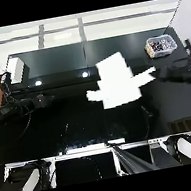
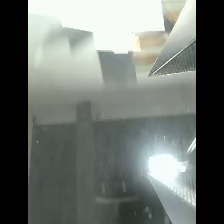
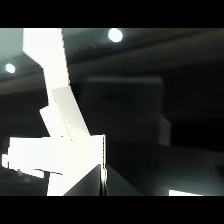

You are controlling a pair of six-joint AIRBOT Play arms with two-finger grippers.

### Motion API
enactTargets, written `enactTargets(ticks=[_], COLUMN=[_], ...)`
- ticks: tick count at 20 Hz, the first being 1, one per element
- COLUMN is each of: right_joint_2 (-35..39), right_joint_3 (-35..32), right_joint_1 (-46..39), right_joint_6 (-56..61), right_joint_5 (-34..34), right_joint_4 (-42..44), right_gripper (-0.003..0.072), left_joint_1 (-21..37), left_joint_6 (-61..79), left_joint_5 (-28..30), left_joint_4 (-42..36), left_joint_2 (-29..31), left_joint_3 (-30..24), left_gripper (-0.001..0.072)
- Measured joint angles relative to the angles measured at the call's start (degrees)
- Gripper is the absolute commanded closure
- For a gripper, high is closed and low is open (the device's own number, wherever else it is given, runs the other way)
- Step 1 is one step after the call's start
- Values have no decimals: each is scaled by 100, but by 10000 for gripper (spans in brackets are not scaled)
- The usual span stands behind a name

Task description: Fold the box and place the chain.

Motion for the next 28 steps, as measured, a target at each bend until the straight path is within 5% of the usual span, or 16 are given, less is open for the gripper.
enactTargets(ticks=[5,9,15,22,24,28], right_joint_2=[538,636,671,671,671,671], right_joint_3=[-1010,-1228,-1298,-1303,-1305,-1305], right_joint_1=[2081,3294,4065,4216,4225,4234], right_joint_6=[-70,-92,-94,-96,-96,-98], right_joint_5=[-2002,-2889,-3357,-3473,-3473,-3477], right_joint_4=[1165,1473,1580,1591,1591,1591], right_gripper=[673,673,673,673,672,672], left_joint_1=[-234,-332,-590,-520,-540,-660], left_joint_6=[914,1198,1368,3032,3241,3578], left_joint_5=[114,-339,-1069,-3176,-3491,-3893], left_joint_4=[-1392,-1794,-1930,-2312,-2026,-1663], left_joint_2=[-1180,-2430,-3880,-5031,-5204,-5388], left_joint_3=[424,1132,1978,2791,2990,3213], left_gripper=[4,4,3,35,198,355])
